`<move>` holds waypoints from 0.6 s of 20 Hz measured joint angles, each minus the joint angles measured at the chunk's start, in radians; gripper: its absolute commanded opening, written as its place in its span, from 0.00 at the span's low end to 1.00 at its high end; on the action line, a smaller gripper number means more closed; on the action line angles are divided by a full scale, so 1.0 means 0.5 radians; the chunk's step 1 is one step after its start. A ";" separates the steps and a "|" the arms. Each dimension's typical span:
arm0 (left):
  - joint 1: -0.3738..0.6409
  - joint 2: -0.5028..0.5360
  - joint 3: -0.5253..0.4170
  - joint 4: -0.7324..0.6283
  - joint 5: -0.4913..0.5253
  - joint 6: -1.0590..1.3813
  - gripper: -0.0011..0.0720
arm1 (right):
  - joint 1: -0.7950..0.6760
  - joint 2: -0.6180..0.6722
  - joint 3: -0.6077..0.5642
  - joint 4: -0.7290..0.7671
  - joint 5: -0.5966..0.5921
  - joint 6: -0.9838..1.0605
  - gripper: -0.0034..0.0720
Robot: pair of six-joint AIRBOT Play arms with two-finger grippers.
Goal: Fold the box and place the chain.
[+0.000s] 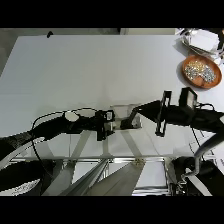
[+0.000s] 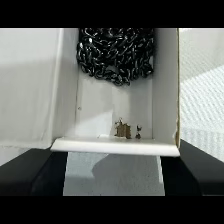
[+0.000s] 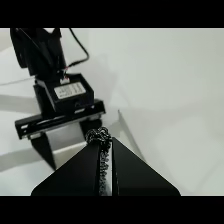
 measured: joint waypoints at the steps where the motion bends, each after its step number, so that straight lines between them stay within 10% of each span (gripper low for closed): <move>1: 0.000 0.000 0.000 0.001 0.000 0.000 0.36 | 0.018 -0.089 0.000 -0.005 0.008 0.011 0.07; 12: 0.000 0.000 0.000 0.001 0.000 0.000 0.36 | 0.439 -0.824 0.000 -0.275 -0.231 0.217 0.07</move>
